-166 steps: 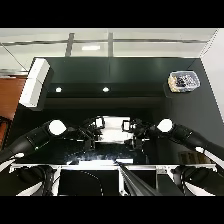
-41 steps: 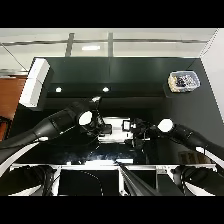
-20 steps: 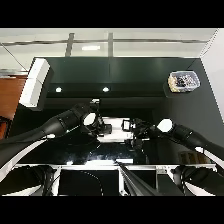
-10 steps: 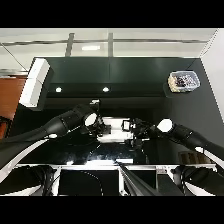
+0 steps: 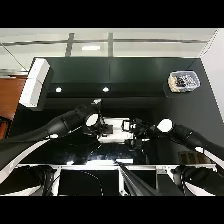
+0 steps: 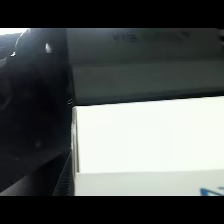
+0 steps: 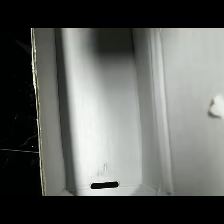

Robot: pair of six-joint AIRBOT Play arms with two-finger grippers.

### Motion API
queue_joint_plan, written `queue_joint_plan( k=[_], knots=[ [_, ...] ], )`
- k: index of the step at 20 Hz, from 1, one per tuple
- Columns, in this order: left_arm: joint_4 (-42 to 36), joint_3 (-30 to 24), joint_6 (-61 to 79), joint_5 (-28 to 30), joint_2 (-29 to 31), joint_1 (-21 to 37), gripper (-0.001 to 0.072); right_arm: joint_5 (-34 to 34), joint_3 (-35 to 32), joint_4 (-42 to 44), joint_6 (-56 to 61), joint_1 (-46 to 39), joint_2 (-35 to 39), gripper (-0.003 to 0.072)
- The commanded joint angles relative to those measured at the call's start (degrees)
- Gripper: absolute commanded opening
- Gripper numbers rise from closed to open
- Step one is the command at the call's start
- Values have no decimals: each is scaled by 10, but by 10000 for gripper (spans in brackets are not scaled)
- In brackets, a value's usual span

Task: Fold the box and place the chain.

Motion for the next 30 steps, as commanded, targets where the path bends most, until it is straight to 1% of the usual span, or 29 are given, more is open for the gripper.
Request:
queue_joint_plan(
  k=[1, 3, 6, 7, 8, 9, 13, 14, 15, 16, 17, 19, 20, 21, 25, 26, 27, 30],
  knots=[
    [29, 10, -5, -33, -1, 0, 409, 0, 0, 2, 2, 0, 0, 484],
    [38, 10, -11, -55, -7, 0, 409, 0, 0, 2, 2, 0, 0, 485],
    [38, 10, -20, -50, -15, -1, 402, 0, 0, 2, 2, 0, 0, 485],
    [37, 10, -22, -45, -15, -1, 365, 0, 0, 2, 2, 0, 0, 484],
    [37, 10, -22, -42, -15, -1, 301, 0, 0, 2, 2, 0, 0, 485],
    [38, 10, -22, -40, -15, -1, 274, 0, 0, 2, 2, 0, 0, 485],
    [37, 10, -22, -37, -15, -5, 273, 0, 0, 2, 2, 0, 0, 485],
    [35, 10, -23, -35, -15, -9, 258, 0, 0, 2, 2, 0, 0, 484],
    [36, 10, -23, -33, -15, -14, 210, 0, 0, 2, 2, 0, 0, 485],
    [37, 10, -23, -32, -15, -15, 198, 0, 0, 2, 2, 0, 0, 485],
    [38, 10, -23, -32, -15, -15, 165, 0, 0, 2, 2, 0, 0, 485],
    [38, 10, -23, -30, -15, -15, 140, 0, 0, 2, 2, 0, 0, 485],
    [38, 10, -23, -30, -15, -15, 75, 0, 0, 2, 2, 0, 0, 485],
    [37, 10, -23, -29, -15, -15, 29, 0, 0, 2, 2, 0, 0, 485],
    [37, 10, -23, -29, -15, -15, 28, 1, 0, 0, 1, 0, 0, 495],
    [37, 10, -23, -30, -15, -15, 28, 1, 0, -4, 2, 0, 0, 567],
    [37, 10, -24, -31, -15, -15, 27, 3, 0, -4, 2, -1, 1, 612],
    [40, 10, -24, -46, -14, -15, 27, 19, 0, -8, 15, -2, 29, 613]
  ],
)
